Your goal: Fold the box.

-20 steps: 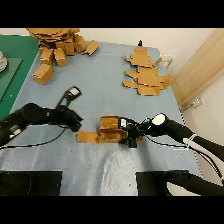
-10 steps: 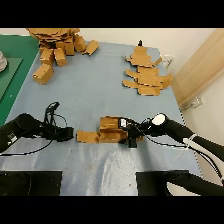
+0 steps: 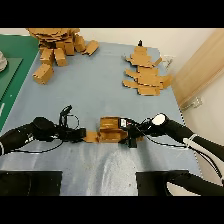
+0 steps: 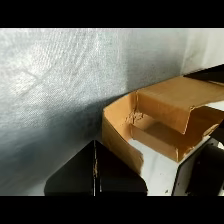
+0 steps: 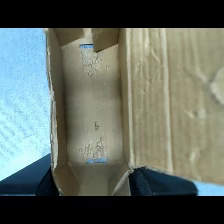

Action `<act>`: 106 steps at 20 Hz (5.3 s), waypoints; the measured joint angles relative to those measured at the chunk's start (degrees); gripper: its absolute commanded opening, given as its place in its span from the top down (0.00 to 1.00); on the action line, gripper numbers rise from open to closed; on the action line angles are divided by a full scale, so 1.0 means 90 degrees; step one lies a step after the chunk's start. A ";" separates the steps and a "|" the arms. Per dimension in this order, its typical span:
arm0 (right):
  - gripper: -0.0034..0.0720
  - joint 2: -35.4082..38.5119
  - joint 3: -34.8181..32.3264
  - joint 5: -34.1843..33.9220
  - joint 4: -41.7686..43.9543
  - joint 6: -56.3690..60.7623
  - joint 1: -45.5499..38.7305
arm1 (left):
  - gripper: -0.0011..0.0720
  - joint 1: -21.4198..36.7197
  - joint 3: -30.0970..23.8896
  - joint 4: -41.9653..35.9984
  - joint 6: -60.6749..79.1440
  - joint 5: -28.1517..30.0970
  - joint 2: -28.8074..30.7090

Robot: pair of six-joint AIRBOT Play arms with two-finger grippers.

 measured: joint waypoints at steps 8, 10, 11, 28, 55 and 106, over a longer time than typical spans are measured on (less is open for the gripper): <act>0.33 -0.0002 0.0000 -0.0002 0.0000 0.0000 0.0000 | 0.97 -0.0194 0.0265 -0.1095 0.0636 -0.0372 -0.0197; 0.33 0.0000 0.0000 -0.0002 0.0000 0.0000 0.0000 | 0.97 -0.0204 0.0301 -0.1307 0.0624 -0.0457 -0.0209; 0.33 0.0000 0.0000 -0.0002 0.0000 0.0002 0.0000 | 0.97 -0.0214 0.0318 -0.1418 0.0634 -0.0459 -0.0209; 0.33 -0.0002 0.0000 -0.0002 -0.0005 -0.0005 0.0000 | 0.06 -0.0209 0.0364 -0.0464 -0.0316 -0.0551 -0.0209; 0.33 -0.0002 0.0000 -0.0002 0.0000 0.0002 0.0000 | 0.11 -0.1734 0.1647 0.2591 -0.4046 0.0333 0.0044; 0.33 -0.0002 0.0000 0.0002 -0.0010 0.0007 -0.0002 | 0.97 -0.3592 0.4588 0.7172 -0.7944 -0.2283 -0.2555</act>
